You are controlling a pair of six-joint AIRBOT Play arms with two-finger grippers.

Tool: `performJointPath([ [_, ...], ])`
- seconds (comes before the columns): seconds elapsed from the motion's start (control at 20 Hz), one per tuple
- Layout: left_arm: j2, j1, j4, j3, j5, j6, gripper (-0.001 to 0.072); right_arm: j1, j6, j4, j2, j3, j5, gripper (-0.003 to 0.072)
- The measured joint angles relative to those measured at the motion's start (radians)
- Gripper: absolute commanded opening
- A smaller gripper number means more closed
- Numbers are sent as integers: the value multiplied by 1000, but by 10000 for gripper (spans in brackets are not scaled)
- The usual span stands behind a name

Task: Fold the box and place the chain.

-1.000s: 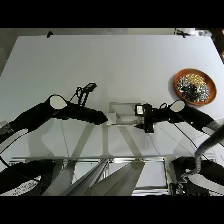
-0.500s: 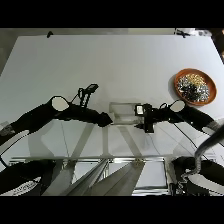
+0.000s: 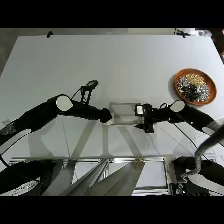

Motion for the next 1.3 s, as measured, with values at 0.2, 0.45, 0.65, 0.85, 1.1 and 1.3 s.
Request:
performJointPath([
  [0.2, -34, -34, 117, 63, -55, -161, 555, 0, 0, 0, 0, 0, 0, 235],
  [0.45, -80, -81, 190, 114, -89, -287, 555, 0, 0, 0, 0, 0, 0, 235],
  [0.65, -109, -110, 237, 154, -111, -381, 555, 0, 0, 0, 0, 0, 0, 235],
  [0.85, -158, -140, 351, 231, -198, -547, 555, 0, 0, 0, 0, 0, 0, 235],
  [1.1, -227, -192, 438, 341, -277, -698, 553, 0, 0, 0, 0, 0, 0, 235],
  [1.3, -253, -218, 466, 373, -289, -805, 478, 0, 0, 0, 0, 0, 0, 235],
])
